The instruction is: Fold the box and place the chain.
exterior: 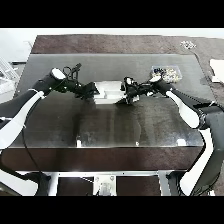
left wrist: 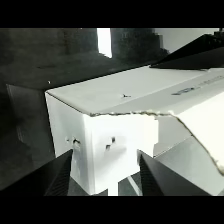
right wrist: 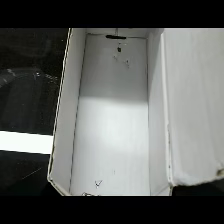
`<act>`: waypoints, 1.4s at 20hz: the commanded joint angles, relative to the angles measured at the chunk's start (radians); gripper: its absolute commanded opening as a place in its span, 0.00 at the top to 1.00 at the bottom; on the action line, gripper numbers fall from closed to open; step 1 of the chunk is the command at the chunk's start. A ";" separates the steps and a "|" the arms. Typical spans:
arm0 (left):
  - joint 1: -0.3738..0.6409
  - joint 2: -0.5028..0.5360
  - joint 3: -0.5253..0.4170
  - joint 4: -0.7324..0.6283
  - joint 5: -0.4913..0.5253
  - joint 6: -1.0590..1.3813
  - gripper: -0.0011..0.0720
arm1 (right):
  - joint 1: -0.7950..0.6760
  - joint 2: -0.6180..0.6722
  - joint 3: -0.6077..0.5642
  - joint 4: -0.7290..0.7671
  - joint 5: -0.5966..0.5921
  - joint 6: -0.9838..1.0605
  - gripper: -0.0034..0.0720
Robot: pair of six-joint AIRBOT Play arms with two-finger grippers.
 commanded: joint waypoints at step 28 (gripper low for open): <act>-0.154 -0.141 0.302 0.495 -0.195 -0.396 0.50 | 0.000 0.000 0.000 0.000 0.000 0.000 0.18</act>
